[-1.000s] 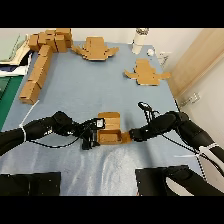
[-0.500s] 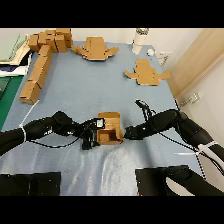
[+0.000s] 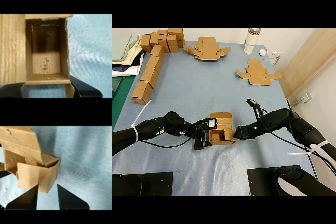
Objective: Fold the box.
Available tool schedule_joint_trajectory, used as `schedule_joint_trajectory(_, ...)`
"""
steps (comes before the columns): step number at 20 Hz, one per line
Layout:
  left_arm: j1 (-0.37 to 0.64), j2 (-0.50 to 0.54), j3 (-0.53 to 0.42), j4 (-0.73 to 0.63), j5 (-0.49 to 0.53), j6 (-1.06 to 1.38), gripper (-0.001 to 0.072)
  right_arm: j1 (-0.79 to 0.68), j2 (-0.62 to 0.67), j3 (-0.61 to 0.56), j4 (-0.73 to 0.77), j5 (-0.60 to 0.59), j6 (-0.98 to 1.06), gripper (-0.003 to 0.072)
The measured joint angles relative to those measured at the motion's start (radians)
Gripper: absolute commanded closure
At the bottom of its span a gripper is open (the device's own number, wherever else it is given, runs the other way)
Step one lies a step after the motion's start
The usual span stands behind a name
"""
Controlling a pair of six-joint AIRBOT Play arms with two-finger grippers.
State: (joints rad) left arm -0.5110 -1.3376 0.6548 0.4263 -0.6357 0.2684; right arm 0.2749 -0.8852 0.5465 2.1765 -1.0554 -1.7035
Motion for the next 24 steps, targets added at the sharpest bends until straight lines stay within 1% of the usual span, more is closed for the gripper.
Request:
schedule_joint_trajectory(4, 0.0, 0.0, 0.0, 0.0, 0.0, 0.0, 0.0234, 0.062, -0.027, 0.005, -0.002, 0.026, -0.003, 0.0316)
schedule_joint_trajectory(6, 0.0, 0.0, 0.0, 0.0, 0.0, 0.0, 0.0234, 0.113, -0.058, 0.027, -0.04, 0.047, 0.051, 0.0317)
schedule_joint_trajectory(10, 0.0, 0.0, 0.0, 0.0, 0.0, 0.0, 0.0234, 0.238, -0.129, 0.122, -0.256, 0.055, 0.286, 0.0317)
schedule_joint_trajectory(13, 0.0, 0.0, 0.0, 0.0, 0.0, 0.0, 0.0234, 0.33, -0.196, 0.209, -0.422, 0.01, 0.459, 0.0316)
schedule_joint_trajectory(15, 0.0, 0.0, 0.0, 0.0, 0.0, 0.0, 0.0234, 0.382, -0.252, 0.263, -0.496, -0.029, 0.539, 0.0317)
schedule_joint_trajectory(18, 0.0, 0.0, 0.0, 0.0, 0.0, 0.0, 0.0234, 0.444, -0.339, 0.337, -0.567, -0.087, 0.625, 0.0319)
schedule_joint_trajectory(21, 0.0, 0.0, 0.0, 0.0, 0.0, 0.0, 0.0235, 0.478, -0.399, 0.384, -0.614, -0.136, 0.689, 0.0352)
schedule_joint_trajectory(22, 0.0, 0.0, 0.0, 0.0, 0.0, 0.0, 0.0234, 0.484, -0.412, 0.393, -0.626, -0.151, 0.706, 0.0353)
schedule_joint_trajectory(23, 0.0, 0.0, 0.0, 0.0, 0.0, 0.0, 0.0234, 0.488, -0.423, 0.398, -0.634, -0.159, 0.718, 0.0407)
schedule_joint_trajectory(24, 0.0, 0.0, 0.0, 0.0, 0.0, 0.0, 0.0234, 0.491, -0.433, 0.403, -0.642, -0.166, 0.729, 0.0538)
